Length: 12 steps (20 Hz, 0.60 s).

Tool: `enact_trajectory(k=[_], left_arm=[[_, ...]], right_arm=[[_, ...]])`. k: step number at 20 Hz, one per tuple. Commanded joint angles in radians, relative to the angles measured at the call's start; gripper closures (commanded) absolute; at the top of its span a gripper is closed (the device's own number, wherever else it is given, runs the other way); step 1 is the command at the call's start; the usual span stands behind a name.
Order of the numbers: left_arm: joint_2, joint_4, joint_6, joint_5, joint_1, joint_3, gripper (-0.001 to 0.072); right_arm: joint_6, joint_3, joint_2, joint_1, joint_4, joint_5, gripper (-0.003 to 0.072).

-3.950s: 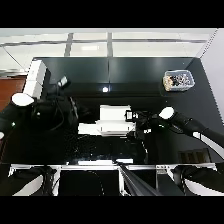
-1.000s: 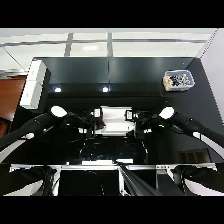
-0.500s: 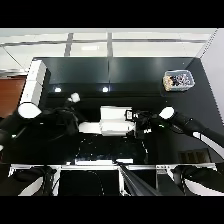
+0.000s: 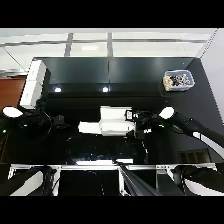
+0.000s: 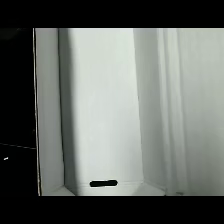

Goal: Fold the box and place the chain.

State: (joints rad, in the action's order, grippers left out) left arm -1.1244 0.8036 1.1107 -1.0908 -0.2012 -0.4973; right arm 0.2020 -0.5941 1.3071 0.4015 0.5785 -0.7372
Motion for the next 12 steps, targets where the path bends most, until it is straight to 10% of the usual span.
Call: enact_trajectory(k=[1, 12], left_arm=[[-0.153, -0.116, 0.014, -0.06, -0.039, 0.019, 0.0687], [-0.226, -0.299, -0.152, 0.016, 0.235, -0.001, 0.0687]], right_arm=[[0.0, 0.0, 0.0, 0.0, -0.001, 0.0, 0.055], [0.0, 0.0, 0.0, 0.0, -0.001, 0.0, 0.055]])
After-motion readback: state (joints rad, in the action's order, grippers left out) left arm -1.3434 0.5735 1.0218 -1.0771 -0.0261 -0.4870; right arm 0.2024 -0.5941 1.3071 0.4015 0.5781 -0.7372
